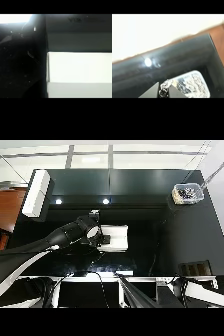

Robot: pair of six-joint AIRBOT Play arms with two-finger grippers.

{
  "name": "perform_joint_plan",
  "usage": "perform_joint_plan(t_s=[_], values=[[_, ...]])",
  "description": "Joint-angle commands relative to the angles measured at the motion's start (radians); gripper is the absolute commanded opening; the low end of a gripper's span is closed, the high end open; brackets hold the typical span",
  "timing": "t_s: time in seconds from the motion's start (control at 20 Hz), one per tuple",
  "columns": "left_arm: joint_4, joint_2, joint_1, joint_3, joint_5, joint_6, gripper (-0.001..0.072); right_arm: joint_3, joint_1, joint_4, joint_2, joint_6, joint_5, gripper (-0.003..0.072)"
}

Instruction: Fold the box and place the chain.

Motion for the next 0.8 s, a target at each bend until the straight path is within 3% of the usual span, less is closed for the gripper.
perform_joint_plan(t_s=[0.0,0.15,0.3,0.5,0.75], values=[[0.001,0.000,0.000,0.000,0.016,0.000,0.0030,0.001,-0.005,0.029,0.126,-0.018,0.005,0.0017],[0.001,0.000,0.000,0.000,0.015,0.000,0.0030,0.001,-0.005,0.060,0.200,-0.018,0.032,0.0017],[0.002,0.000,0.000,0.000,0.018,0.000,0.0030,0.001,0.039,0.129,0.260,-0.017,0.145,0.0017],[0.002,0.000,0.000,0.000,0.045,0.000,0.0030,-0.009,0.145,0.102,0.357,-0.007,0.266,0.0017],[0.003,0.000,0.000,0.000,0.044,0.000,0.0030,-0.141,0.280,0.096,0.510,0.015,0.364,0.0017]])
